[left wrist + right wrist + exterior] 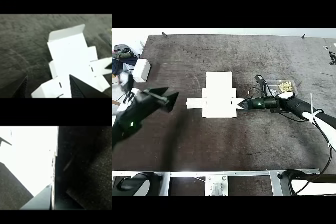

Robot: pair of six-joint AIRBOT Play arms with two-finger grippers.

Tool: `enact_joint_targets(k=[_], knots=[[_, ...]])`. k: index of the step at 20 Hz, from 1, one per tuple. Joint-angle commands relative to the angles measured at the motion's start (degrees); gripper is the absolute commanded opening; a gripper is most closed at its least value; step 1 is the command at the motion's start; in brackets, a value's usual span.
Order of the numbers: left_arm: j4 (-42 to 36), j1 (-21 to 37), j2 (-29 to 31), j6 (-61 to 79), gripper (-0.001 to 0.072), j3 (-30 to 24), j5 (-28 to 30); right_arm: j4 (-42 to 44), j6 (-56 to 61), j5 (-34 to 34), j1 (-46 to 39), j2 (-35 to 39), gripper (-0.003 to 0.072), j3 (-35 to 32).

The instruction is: Fold the box and place the chain.

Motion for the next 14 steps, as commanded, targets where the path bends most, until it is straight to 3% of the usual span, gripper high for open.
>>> enact_joint_targets(k=[1, 4, 7, 9, 14], knots=[[2.7, 0.0, -19.8, 4.2, 0.0570, 12.9, -13.0, -1.7, 0.4, -0.9, 0.3, -0.1, 0.0008, 0.3], [5.0, 0.0, -33.9, 2.0, 0.0570, 25.2, -23.7, -1.6, -0.6, -1.3, 0.3, -0.1, 0.0008, 0.3], [13.2, -1.4, -45.3, -4.2, 0.0569, 38.5, -28.5, -1.6, -0.6, -1.7, 0.3, -0.1, 0.0008, 0.2], [20.7, -3.4, -51.0, -8.9, 0.0569, 47.2, -30.1, -1.6, -0.6, -1.7, 0.4, -0.1, 0.0008, 0.3], [23.5, -4.6, -60.0, -13.7, 0.0568, 60.1, -34.8, -1.6, -0.6, -1.7, 0.5, -0.1, 0.0008, 0.3]])
